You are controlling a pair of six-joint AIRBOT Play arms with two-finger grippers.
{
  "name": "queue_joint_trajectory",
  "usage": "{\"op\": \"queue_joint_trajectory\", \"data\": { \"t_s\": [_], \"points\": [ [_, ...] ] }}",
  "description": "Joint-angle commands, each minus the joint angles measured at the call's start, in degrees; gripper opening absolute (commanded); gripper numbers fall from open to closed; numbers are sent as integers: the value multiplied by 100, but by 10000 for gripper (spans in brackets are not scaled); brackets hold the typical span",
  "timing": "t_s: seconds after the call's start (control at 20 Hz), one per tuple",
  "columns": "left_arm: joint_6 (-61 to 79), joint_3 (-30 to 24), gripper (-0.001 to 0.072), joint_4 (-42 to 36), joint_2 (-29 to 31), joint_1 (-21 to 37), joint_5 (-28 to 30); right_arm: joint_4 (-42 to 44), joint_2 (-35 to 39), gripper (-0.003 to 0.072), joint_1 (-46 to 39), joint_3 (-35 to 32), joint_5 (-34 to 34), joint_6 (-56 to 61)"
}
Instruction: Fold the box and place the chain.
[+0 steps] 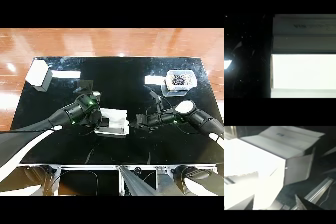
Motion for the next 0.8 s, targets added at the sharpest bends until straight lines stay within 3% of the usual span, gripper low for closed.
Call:
{"op": "queue_joint_trajectory", "data": {
  "t_s": [0.0,0.3,0.45,0.6,0.75],
  "points": [
    [0,0,19,0,0,4,4,94,-2,634,343,50,-42,76],
    [0,0,19,2,0,4,0,-310,-4,626,1309,173,-1331,1508],
    [2,0,19,11,0,4,-7,-2035,-17,626,1980,549,-1652,3421],
    [2,0,19,20,0,2,0,-4118,-96,626,2570,1021,-1272,5473],
    [2,0,19,22,0,4,-2,-4664,-391,625,2844,1408,-898,5936]
  ]
}}
